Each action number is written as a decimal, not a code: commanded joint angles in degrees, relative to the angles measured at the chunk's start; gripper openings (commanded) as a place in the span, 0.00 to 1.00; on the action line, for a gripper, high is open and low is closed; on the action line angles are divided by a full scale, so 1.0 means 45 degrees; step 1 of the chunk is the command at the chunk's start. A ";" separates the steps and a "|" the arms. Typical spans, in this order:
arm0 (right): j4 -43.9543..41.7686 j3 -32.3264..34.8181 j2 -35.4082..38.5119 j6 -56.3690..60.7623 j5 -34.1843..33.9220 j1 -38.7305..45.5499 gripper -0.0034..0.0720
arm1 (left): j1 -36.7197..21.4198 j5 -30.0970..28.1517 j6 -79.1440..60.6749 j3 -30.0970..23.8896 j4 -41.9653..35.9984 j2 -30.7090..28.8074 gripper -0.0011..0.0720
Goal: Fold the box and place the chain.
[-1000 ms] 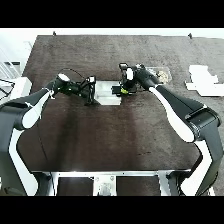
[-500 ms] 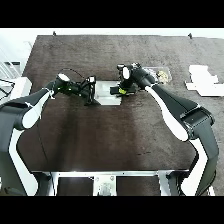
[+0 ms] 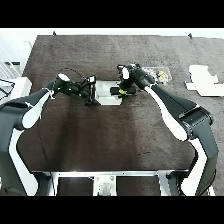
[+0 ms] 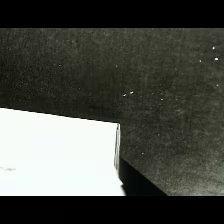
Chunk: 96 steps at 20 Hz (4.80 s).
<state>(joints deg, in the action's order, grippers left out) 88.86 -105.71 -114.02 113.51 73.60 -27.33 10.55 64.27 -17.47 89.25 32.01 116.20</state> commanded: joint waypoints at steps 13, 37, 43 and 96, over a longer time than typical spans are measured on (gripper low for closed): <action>-0.0024 -0.1268 0.0010 0.0005 0.1243 0.0024 0.73 | -0.0015 -0.0015 0.0015 -0.0005 0.0015 0.0000 0.65; 0.0117 -0.1360 0.1200 -0.1035 0.1763 -0.0170 0.73 | -0.0015 -0.0034 0.0015 -0.0005 0.0019 0.0000 0.65; 0.0933 -0.1054 0.2297 -0.1715 0.0044 -0.0257 0.73 | -0.0015 -0.0029 0.0019 -0.0005 0.0019 0.0000 0.65; -0.3619 -0.0316 0.3497 -0.8291 -0.3230 0.5974 0.07 | -0.0015 -0.0039 0.0015 -0.0005 0.0019 0.0000 0.65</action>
<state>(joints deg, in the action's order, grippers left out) 72.69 -107.00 -102.69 77.28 56.16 0.21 10.52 64.12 -17.39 89.25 32.08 116.20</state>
